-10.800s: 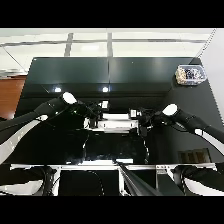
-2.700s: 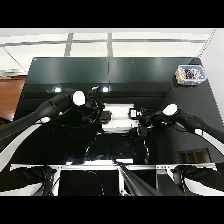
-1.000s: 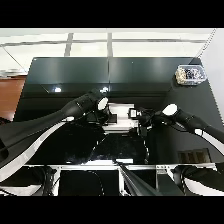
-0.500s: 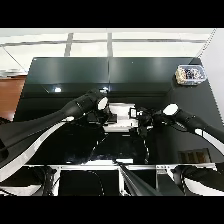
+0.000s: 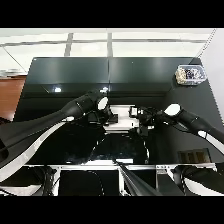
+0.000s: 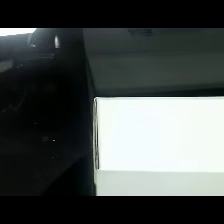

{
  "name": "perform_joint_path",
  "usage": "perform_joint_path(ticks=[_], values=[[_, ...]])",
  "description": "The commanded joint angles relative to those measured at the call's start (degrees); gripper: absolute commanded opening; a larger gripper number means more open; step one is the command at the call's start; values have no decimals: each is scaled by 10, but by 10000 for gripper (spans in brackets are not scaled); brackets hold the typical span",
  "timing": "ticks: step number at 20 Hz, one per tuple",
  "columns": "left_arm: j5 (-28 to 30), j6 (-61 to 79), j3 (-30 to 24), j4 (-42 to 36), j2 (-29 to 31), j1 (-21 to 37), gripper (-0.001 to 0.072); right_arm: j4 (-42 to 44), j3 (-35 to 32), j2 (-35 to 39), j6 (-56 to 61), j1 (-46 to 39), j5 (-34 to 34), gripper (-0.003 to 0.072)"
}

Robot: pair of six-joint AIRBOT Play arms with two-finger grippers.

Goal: Fold the box and place the chain.

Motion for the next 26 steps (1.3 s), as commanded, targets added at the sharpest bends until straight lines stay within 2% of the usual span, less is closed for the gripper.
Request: perform_joint_path(ticks=[1,7,8,9,11,12,13,15,19,20,21,22,23,24,25,26], values=[[-10,1,0,3,0,0,25,-76,0,42,29,-2,14,648],[-10,1,0,3,0,0,25,-86,0,50,30,-2,37,647],[-10,1,0,3,0,0,25,-86,0,50,30,-2,37,583],[-10,1,0,2,0,0,25,-88,0,50,30,-2,37,453],[-10,1,0,2,0,0,25,-88,0,50,30,-2,37,413],[-10,1,0,2,0,0,25,-88,0,50,30,-2,43,235],[-10,1,0,2,0,0,25,-87,0,49,30,-2,49,189],[-10,1,0,2,0,0,25,-61,0,43,30,4,54,190],[-10,1,0,0,0,0,25,33,0,9,30,39,16,191],[-10,1,0,0,0,0,25,46,0,3,31,45,6,247],[-10,1,0,0,0,0,25,50,0,2,35,45,-3,415],[-10,1,0,1,0,0,25,48,0,2,49,44,-5,423],[-10,1,0,0,0,0,25,37,0,2,70,42,-4,231],[-10,1,0,0,0,0,26,25,0,2,87,40,-3,280],[-10,1,0,0,0,0,26,16,0,3,103,39,-3,381],[-10,1,0,0,0,0,25,2,0,3,124,38,-2,303]])
